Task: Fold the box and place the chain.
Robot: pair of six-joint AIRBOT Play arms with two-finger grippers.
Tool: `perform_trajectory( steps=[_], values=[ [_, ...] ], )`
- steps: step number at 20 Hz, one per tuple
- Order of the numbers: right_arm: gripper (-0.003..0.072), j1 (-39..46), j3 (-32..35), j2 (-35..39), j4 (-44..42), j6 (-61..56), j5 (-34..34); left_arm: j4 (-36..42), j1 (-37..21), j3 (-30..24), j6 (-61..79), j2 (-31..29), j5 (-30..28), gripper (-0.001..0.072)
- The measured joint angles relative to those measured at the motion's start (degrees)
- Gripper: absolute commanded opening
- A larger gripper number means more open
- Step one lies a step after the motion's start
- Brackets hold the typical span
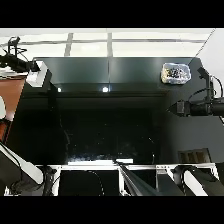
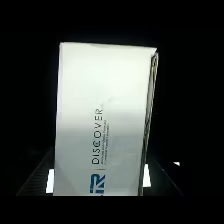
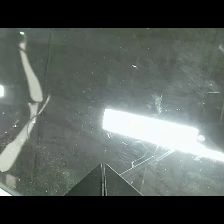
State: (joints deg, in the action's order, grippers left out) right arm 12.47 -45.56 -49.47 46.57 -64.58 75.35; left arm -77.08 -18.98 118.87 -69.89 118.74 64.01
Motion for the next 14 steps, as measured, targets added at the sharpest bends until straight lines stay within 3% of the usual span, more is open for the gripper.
perform_trajectory(
  steps=[1, 2, 3, 4, 7, 9, 11, 14],
  values=[
    [0.0018, 0.00, 0.00, 0.00, -0.02, 0.00, 0.00, -0.13, -0.04, 0.37, -1.66, -1.33, 0.33, 0.0700],
    [0.0018, 0.00, 0.00, 0.00, 0.00, -0.02, -0.04, -0.20, -0.07, 0.68, -3.56, -3.08, 0.83, 0.0533],
    [0.0018, 0.00, 0.00, 0.00, -0.02, -0.02, -0.20, -0.26, -0.11, 0.83, -5.53, -4.94, 1.73, 0.0201],
    [0.0018, -0.07, 0.00, 0.00, 0.00, -0.04, -0.61, -0.33, -0.13, 0.90, -7.32, -6.91, 3.43, 0.0022],
    [0.0018, -1.25, 0.02, 0.00, 0.00, 0.37, -3.52, 2.19, 0.17, -1.40, -11.15, -14.14, 11.45, 0.0021],
    [0.0018, -3.10, 0.28, 0.00, 0.09, 1.38, -7.91, 5.57, 1.86, -6.58, -12.07, -20.39, 15.17, 0.0021],
    [0.0018, -5.44, 0.85, -0.04, 0.44, 2.10, -13.62, 7.30, 5.11, -16.06, -12.50, -28.83, 15.04, 0.0021],
    [0.0018, -8.66, 2.75, -0.07, 2.43, 3.04, -22.25, 9.18, 12.04, -37.77, -12.66, -45.20, 6.60, 0.0021]
  ],
)
